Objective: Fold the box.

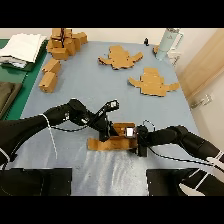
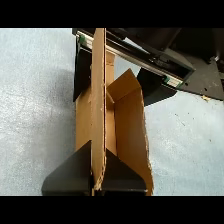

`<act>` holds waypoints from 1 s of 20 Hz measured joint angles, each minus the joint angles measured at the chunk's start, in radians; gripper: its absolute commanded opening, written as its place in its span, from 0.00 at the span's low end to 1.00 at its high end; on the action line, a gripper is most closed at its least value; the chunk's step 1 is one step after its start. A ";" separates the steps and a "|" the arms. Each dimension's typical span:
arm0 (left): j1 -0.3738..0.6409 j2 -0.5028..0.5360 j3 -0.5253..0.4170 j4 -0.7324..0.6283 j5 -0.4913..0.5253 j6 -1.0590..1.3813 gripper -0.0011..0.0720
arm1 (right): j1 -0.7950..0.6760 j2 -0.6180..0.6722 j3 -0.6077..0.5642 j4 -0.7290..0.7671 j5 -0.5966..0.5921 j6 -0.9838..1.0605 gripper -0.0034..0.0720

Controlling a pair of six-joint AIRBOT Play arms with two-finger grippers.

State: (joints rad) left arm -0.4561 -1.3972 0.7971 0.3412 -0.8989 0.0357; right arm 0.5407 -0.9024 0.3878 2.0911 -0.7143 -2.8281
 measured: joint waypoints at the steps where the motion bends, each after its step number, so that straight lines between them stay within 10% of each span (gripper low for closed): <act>1: 0.000 0.000 0.000 0.000 0.000 0.000 0.03 | 0.002 -0.013 0.000 0.000 0.002 0.000 0.81; 12: 0.000 0.000 0.000 0.000 -0.001 0.000 0.03 | 0.002 -0.026 0.000 0.000 -0.002 0.000 0.74; 14: 0.000 0.000 0.000 0.000 0.001 0.000 0.03 | 0.002 -0.021 -0.001 -0.002 -0.004 0.000 0.98; 20: 0.000 0.000 0.000 -0.001 0.002 0.000 0.03 | 0.002 -0.011 -0.001 -0.002 -0.009 0.008 0.97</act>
State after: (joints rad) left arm -0.4561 -1.3968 0.7967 0.3401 -0.8967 0.0357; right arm 0.5426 -0.9131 0.3866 2.0892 -0.7235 -2.8197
